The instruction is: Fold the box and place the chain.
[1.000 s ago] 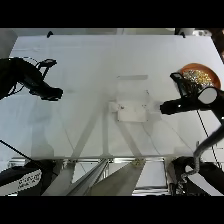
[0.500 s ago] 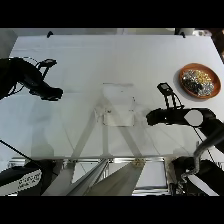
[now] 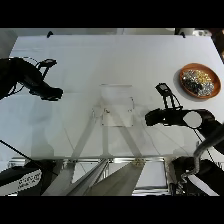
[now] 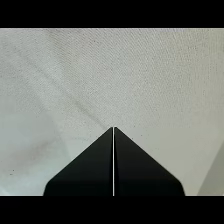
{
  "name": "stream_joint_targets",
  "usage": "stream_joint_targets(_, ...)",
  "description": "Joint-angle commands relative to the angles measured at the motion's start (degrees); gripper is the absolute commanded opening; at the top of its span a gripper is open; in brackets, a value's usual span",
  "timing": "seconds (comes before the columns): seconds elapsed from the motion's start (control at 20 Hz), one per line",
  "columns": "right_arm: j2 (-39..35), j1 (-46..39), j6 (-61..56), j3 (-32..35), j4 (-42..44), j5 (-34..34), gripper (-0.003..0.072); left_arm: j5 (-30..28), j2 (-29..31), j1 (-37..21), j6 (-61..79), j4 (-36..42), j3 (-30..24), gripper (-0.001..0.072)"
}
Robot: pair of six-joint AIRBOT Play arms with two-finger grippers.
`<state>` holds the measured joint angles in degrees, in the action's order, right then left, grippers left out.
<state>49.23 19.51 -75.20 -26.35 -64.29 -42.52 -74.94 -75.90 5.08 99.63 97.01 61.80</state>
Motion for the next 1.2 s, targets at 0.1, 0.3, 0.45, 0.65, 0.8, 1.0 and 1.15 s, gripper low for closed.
stream_joint_targets(0.1, 0.0, 0.1, 0.0, 0.0, 0.0, -0.1, 0.0011, 0.0, 0.0, 0.0, 0.0, 0.0, 0.0, 0.0012)
stream_joint_targets(0.3, 0.0, 0.1, 0.0, 0.0, 0.0, -0.1, 0.0011, 4.4, 0.0, 0.0, 0.6, -0.1, 0.0, 0.0011)
stream_joint_targets(0.45, 0.0, 0.1, 0.0, 0.0, 0.0, -0.3, 0.0012, 15.9, 0.0, 0.0, -1.2, 2.4, 0.0, 0.0012)
stream_joint_targets(0.65, 0.0, 0.1, 0.0, 0.0, 0.0, -0.4, 0.0012, 18.1, -0.1, 0.0, -1.7, 6.0, 0.0, 0.0013)
stream_joint_targets(0.8, 0.0, 0.1, 0.0, 0.0, 0.1, -0.4, 0.0012, 18.9, -0.2, 0.1, -1.7, 7.3, 0.0, 0.0011)
stream_joint_targets(1.0, 0.0, 0.1, 0.0, 0.0, 0.1, -1.4, 0.0012, 19.6, -0.4, 1.6, 16.2, 18.5, 0.0, 0.0278)
stream_joint_targets(1.15, 0.0, 0.1, 0.0, 0.0, 0.1, -2.0, 0.0012, 10.7, -0.5, 3.5, 41.1, 37.9, -0.1, 0.0296)
